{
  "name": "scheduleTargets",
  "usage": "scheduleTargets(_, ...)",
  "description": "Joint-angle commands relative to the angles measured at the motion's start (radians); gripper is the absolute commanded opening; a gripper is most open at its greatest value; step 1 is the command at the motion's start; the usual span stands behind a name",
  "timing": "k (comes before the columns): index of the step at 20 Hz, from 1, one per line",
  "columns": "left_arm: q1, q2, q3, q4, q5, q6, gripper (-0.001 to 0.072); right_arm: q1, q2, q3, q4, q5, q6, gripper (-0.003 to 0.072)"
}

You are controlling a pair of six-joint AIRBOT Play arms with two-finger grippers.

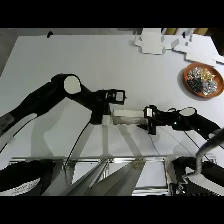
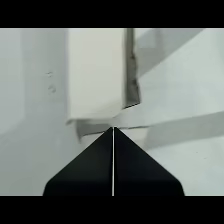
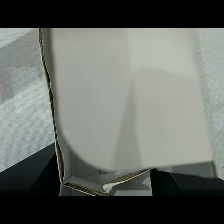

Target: Fold the box and place the chain.

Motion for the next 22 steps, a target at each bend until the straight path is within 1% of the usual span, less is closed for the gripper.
scheduleTargets(1, -0.093, 0.011, 0.000, -0.018, 0.018, -0.059, 0.0003, 0.000, 0.001, 0.000, -0.001, 0.003, -0.001, 0.0413)
scheduleTargets(4, -0.133, -0.008, 0.001, -0.059, 0.168, -0.059, 0.0007, 0.000, 0.001, 0.000, -0.002, 0.002, -0.001, 0.0413)
scheduleTargets(6, -0.130, -0.019, 0.001, -0.100, 0.301, -0.068, 0.0007, 0.000, 0.001, 0.000, -0.001, 0.002, -0.001, 0.0413)
scheduleTargets(9, -0.101, -0.064, 0.001, -0.128, 0.524, -0.195, 0.0006, 0.000, 0.001, 0.000, -0.001, 0.003, -0.001, 0.0413)
scheduleTargets(10, -0.090, -0.084, 0.001, -0.139, 0.567, -0.240, 0.0006, 0.000, 0.001, 0.000, -0.002, 0.003, -0.001, 0.0413)
scheduleTargets(11, -0.080, -0.108, 0.001, -0.147, 0.590, -0.270, 0.0006, 0.000, 0.001, 0.000, -0.002, 0.003, -0.001, 0.0413)
scheduleTargets(15, -0.066, -0.228, 0.001, -0.147, 0.577, -0.283, 0.0006, 0.000, 0.001, 0.000, -0.001, 0.003, -0.001, 0.0413)
scheduleTargets(17, -0.067, -0.266, 0.000, -0.144, 0.560, -0.283, 0.0006, 0.000, 0.001, 0.000, -0.001, 0.003, -0.001, 0.0413)
scheduleTargets(19, -0.060, -0.243, 0.001, -0.124, 0.526, -0.283, 0.0009, 0.000, 0.001, 0.000, -0.001, 0.003, -0.001, 0.0413)
scheduleTargets(20, -0.049, -0.215, 0.001, -0.110, 0.489, -0.283, 0.0008, 0.000, 0.001, 0.000, -0.001, 0.002, -0.001, 0.0413)
scheduleTargets(22, -0.021, -0.135, 0.001, -0.055, 0.370, -0.284, 0.0004, 0.000, 0.001, 0.000, -0.002, 0.003, -0.001, 0.0413)
